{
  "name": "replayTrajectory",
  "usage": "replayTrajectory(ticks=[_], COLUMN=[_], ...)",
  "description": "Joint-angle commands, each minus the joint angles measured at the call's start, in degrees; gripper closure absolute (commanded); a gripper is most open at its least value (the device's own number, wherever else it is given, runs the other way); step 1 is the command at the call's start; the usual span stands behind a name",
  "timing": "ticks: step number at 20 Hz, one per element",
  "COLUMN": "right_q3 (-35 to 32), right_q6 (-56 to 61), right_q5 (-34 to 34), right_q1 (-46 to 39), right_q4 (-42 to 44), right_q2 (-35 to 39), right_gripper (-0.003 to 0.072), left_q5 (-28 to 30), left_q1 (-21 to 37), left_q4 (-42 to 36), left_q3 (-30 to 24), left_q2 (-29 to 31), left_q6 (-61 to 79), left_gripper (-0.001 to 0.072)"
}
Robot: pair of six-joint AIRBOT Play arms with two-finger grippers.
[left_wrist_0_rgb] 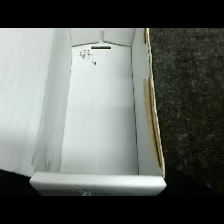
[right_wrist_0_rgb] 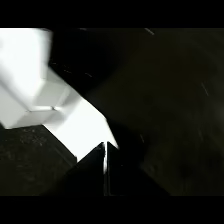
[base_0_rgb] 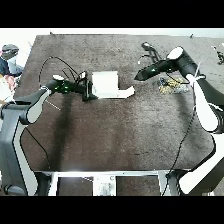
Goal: Fold the box and place the chain.
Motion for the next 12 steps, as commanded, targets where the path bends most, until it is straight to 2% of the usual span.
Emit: replayTrajectory(ticks=[1, 6, 10, 12], right_q3=[-0.1, -0.3, -3.6, -4.8], right_q6=[13.5, 16.4, 15.2, 11.7], right_q5=[3.1, 5.5, 5.4, 4.2], right_q1=[-3.7, -3.0, -0.3, 0.8], right_q4=[0.7, 0.9, 3.6, 9.2], right_q2=[-1.8, -6.6, -8.5, -9.0], right_gripper=[0.0656, 0.0655, 0.0654, 0.0655], left_q5=[0.0, 0.0, 0.0, 0.0], left_q1=[0.0, 0.0, 0.0, 0.0], left_q4=[0.0, 0.0, 0.0, 0.0], left_q3=[0.0, 0.0, 0.0, 0.0], left_q2=[0.0, 0.0, 0.0, 0.0], left_q6=[0.0, 0.0, 0.0, 0.0], left_gripper=[0.0434, 0.0434, 0.0434, 0.0434])
